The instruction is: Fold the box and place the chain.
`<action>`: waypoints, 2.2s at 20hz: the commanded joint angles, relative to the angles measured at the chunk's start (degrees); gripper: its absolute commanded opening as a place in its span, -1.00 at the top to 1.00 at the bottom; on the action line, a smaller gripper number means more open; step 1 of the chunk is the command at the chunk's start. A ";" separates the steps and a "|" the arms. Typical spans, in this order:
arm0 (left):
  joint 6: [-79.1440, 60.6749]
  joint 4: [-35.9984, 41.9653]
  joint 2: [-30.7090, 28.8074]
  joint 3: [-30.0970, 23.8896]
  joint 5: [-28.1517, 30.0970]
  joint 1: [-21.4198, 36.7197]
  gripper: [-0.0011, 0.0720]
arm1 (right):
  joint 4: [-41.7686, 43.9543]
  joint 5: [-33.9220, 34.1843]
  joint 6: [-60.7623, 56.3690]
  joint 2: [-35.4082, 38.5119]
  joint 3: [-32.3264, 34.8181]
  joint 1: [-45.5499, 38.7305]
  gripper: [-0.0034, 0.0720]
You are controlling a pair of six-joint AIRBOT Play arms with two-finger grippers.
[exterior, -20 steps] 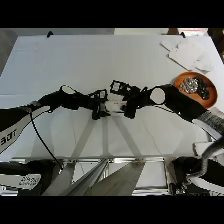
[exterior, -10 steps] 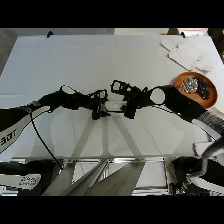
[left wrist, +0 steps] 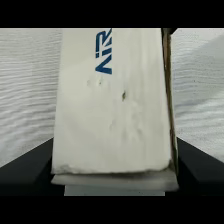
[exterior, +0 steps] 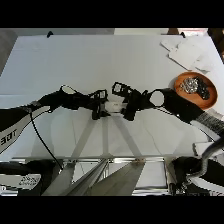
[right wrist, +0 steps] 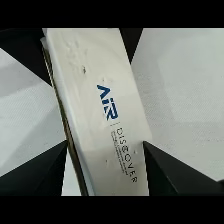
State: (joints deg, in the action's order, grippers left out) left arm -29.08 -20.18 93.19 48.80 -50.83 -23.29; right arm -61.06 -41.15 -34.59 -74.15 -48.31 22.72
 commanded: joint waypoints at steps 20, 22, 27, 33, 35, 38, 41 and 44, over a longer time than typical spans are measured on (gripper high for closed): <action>-0.04 0.00 -0.04 0.00 0.02 -0.02 0.09 | 14.38 6.99 -10.93 6.19 0.24 0.00 0.88; -0.04 0.00 -0.04 -0.02 0.02 -0.02 0.09 | 22.40 8.22 -12.33 4.11 0.24 0.00 0.89; -0.04 0.00 -0.04 0.00 0.02 -0.02 0.09 | 29.92 9.94 -12.09 -1.18 2.64 0.02 0.89; -0.04 0.00 -0.04 -0.02 0.04 -0.02 0.09 | 29.81 12.28 -11.87 -1.25 9.64 0.00 0.89; -0.04 0.00 -0.04 0.00 0.02 -0.02 0.09 | 29.81 12.46 -11.85 -1.25 10.64 0.02 0.89; -0.04 0.00 -0.04 -0.02 0.02 -0.02 0.09 | 29.83 12.63 -11.65 -1.22 10.64 0.00 0.89; -0.04 0.00 -0.04 -0.02 0.02 -0.02 0.09 | 29.92 13.57 -11.65 -1.09 10.64 0.00 0.89; -0.04 0.00 -0.04 0.00 0.02 -0.02 0.09 | 29.90 13.86 -11.41 1.01 10.64 0.00 0.89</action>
State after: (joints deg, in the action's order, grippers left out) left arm -29.12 -20.21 93.19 48.75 -50.87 -23.35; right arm -31.33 -28.05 -46.24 -74.50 -37.74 22.76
